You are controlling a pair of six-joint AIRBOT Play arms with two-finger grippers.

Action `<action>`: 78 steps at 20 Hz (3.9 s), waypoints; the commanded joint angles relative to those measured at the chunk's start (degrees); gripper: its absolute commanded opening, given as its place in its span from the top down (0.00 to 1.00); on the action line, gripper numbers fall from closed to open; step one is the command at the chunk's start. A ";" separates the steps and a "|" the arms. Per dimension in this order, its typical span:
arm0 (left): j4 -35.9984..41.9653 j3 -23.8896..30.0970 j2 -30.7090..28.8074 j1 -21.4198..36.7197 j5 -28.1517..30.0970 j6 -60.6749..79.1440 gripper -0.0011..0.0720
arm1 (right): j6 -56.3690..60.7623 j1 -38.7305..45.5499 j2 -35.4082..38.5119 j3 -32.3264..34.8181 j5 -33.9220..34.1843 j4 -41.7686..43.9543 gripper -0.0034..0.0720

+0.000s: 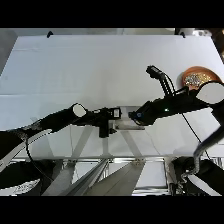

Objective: Fold the box and place the chain.

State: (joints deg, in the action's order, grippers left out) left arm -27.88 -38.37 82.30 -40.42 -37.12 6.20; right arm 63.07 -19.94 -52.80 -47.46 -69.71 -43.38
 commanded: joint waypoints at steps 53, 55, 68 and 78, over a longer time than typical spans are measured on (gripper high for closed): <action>-0.02 0.02 0.00 -0.02 0.02 0.00 0.80 | 5.05 6.12 5.90 13.46 14.93 -19.85 0.70; -0.02 0.02 0.00 -0.02 0.00 0.00 0.80 | 8.28 11.41 7.19 13.46 14.88 -25.81 0.70; -0.02 0.02 0.00 -0.02 0.00 0.00 0.80 | 21.18 33.09 -4.28 13.49 35.93 -32.70 0.52; -0.02 0.02 0.00 -0.02 0.00 0.00 0.80 | 22.64 33.64 -15.41 13.49 43.95 -32.24 0.52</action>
State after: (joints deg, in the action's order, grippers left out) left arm -27.90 -38.37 82.30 -40.42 -37.12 6.17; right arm 85.36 13.58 -65.80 -33.93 -28.77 -75.92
